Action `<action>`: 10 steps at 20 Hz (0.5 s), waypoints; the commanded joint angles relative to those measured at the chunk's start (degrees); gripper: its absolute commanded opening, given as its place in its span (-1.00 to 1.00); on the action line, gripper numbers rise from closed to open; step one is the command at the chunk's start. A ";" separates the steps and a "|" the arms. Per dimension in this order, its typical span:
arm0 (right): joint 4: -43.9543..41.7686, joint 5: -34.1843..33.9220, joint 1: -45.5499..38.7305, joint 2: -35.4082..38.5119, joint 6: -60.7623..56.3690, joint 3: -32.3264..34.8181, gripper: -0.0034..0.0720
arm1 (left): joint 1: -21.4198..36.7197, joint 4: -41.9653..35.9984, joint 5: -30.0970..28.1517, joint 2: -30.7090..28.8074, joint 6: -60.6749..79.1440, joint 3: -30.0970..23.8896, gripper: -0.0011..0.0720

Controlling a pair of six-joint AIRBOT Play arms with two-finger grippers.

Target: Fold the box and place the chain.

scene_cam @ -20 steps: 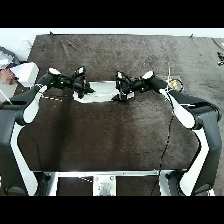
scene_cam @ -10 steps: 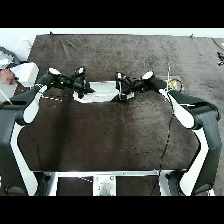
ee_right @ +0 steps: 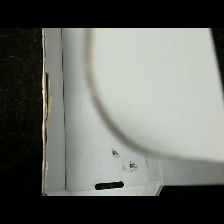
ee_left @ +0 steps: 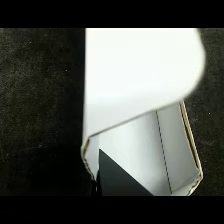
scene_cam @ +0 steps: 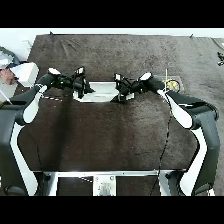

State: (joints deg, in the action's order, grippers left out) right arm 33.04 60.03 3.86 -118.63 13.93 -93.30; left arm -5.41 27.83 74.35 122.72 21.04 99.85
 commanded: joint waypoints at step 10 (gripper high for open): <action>0.15 -1.55 0.04 -0.26 -0.02 -0.07 -0.25 | -0.02 0.02 0.00 0.02 0.00 0.02 -0.94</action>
State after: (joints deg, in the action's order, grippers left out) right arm 33.06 59.20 3.88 -118.87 13.93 -93.30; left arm -5.41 27.83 74.35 122.72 21.04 99.85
